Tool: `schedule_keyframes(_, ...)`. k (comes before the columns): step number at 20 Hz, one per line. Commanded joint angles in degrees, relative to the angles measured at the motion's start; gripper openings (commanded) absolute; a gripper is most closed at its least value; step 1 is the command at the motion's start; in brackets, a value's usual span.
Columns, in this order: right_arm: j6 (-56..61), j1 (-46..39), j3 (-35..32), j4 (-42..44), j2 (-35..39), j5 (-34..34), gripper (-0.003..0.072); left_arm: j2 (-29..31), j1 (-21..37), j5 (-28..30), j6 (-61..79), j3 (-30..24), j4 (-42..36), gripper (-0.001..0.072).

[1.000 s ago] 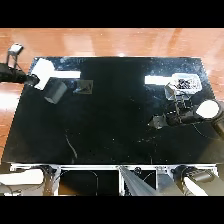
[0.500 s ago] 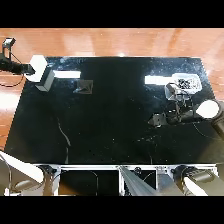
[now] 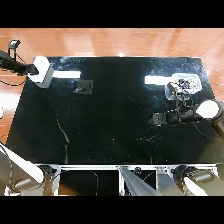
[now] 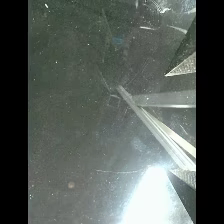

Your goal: Fold the box and place the chain.

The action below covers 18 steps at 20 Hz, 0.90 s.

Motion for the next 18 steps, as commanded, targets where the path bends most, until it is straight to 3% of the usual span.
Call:
schedule_keyframes(1,0.13,-0.02,0.02,0.0,0.07,0.52,0.072,-0.02,-0.26,1.86,-0.26,1.77,1.55,0.0639)
schedule_keyframes(10,-0.55,-0.02,0.07,-0.37,0.07,2.45,0.072,6.12,-0.22,6.01,-5.68,3.45,0.81,0.063)
schedule_keyframes(11,-1.84,-0.02,0.42,-1.79,0.07,0.68,0.072,7.17,-0.42,7.1,-8.92,3.43,-0.44,0.0583)
schedule_keyframes(13,-1.9,-0.02,3.34,-6.29,-0.09,-6.51,0.072,7.91,-1.18,12.85,-23.93,2.84,-3.63,0.0321)
schedule_keyframes(14,-1.92,-0.02,5.81,-7.78,-0.44,-9.29,0.072,8.04,-2.08,17.22,-26.62,1.97,-6.99,0.0014)
schedule_keyframes(16,-2.23,0.0,12.52,-10.4,-1.95,-8.35,0.0713,9.75,-5.79,23.41,-26.03,-0.59,-10.38,0.0019)
schedule_keyframes(18,-2.97,-0.02,16.7,-13.84,-2.54,-5.14,0.0714,13.79,-11.69,24.96,-23.85,-3.13,-9.27,0.0019)
